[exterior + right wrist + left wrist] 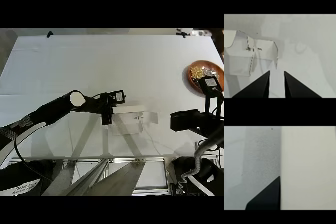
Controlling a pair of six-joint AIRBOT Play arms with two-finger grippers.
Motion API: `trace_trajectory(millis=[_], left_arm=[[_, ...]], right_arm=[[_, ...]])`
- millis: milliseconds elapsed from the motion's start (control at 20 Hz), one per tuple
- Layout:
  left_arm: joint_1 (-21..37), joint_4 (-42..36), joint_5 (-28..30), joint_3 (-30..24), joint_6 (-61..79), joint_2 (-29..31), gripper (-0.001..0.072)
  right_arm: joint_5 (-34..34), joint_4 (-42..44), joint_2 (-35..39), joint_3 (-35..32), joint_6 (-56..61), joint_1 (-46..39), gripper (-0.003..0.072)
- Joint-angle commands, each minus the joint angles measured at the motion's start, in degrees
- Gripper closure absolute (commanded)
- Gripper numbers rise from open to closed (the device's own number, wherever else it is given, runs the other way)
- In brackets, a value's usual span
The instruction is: Fold the box and place the chain.
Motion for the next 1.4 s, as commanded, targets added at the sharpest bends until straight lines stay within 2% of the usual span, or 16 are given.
trace_trajectory(millis=[0, 1200, 1350], left_arm=[[0.0, -0.5, -0.2, -0.1, 5.5, -1.4, 0.0704], [0.0, -0.9, 0.9, -0.1, 6.1, -4.5, 0.0701], [0.0, -4.2, 0.9, -0.1, 6.4, -4.5, 0.0703]], right_arm=[[-1.3, 0.0, 0.1, 0.0, -0.1, 0.0, 0.0483], [-1.9, 0.0, 0.1, 0.0, -0.1, 0.0, 0.0484], [-1.9, 0.0, 0.1, 0.0, -0.1, 0.0, 0.0484]])
